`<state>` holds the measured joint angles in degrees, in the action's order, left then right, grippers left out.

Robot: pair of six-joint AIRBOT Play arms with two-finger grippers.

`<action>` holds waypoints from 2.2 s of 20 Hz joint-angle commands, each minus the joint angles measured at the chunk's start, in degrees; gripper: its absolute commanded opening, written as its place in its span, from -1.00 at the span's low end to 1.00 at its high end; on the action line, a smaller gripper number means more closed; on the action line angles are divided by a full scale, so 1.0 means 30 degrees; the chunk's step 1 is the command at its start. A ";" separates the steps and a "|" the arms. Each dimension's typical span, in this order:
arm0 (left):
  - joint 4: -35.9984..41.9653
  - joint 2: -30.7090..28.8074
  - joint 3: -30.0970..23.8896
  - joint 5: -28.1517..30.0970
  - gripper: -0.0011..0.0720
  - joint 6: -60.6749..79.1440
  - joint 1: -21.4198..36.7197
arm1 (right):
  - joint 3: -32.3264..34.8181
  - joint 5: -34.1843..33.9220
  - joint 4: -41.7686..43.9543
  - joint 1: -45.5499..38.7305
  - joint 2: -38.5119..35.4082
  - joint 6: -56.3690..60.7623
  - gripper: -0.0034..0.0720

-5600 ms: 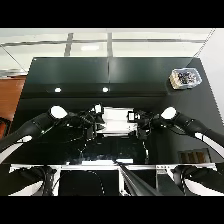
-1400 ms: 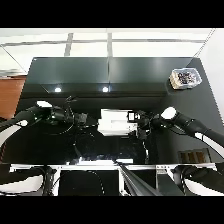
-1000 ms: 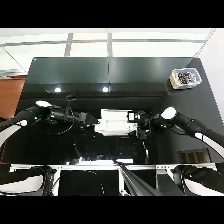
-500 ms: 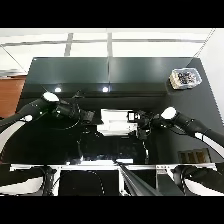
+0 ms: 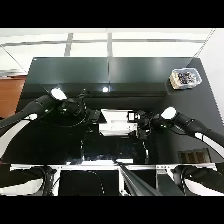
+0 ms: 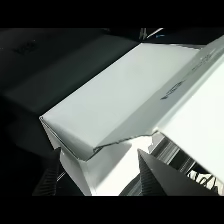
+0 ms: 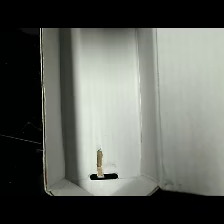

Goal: Fold the box and place the chain.

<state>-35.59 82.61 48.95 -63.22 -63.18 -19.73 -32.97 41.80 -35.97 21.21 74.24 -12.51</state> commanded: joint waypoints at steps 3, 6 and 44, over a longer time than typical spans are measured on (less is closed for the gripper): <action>-0.0168 -0.0022 0.0080 0.0503 0.57 -0.0597 -0.0270 | 0.0007 0.0007 0.0000 -0.0007 -0.0015 0.0007 0.25; -0.0211 -0.0022 0.0080 0.0503 0.56 -0.0605 -0.0270 | 0.0007 0.0007 0.0000 -0.0007 -0.0015 0.0007 0.25; -1.0367 -0.0022 0.3322 -0.0605 0.56 -0.9785 -0.4284 | 0.0007 0.0007 0.0000 -0.0007 -0.0015 0.0007 0.25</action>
<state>-61.39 82.56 58.87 -64.36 -88.71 -31.70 -32.97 41.80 -35.99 21.23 74.24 -12.49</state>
